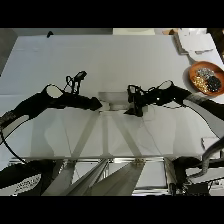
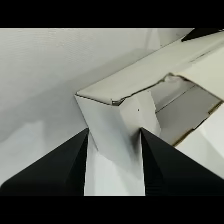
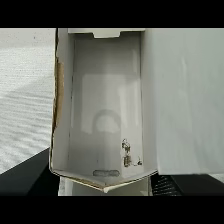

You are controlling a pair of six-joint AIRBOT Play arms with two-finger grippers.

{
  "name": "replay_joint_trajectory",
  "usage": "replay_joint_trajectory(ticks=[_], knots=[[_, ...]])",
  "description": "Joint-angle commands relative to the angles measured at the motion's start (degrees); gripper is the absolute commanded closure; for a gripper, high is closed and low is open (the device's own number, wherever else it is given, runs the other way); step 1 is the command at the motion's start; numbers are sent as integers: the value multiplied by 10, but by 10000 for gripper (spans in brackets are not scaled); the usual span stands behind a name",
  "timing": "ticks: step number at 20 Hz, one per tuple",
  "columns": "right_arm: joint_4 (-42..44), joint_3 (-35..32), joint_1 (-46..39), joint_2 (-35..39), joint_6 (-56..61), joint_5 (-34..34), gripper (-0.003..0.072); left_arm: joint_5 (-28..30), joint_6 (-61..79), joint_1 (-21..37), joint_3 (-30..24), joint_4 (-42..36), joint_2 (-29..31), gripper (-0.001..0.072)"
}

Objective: Fold the box and place the chain.

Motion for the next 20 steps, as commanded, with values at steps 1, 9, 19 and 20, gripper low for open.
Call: replay_joint_trajectory(ticks=[1,9,19,20], knots=[[0,0,0,0,0,0,220,20,-46,-17,1,43,0,365],[0,0,0,0,0,0,220,-9,-260,-60,69,261,-21,364],[0,0,0,0,0,0,220,-69,-449,-114,140,374,-75,364],[0,0,0,0,0,0,220,-72,-489,-116,146,396,-75,364]])
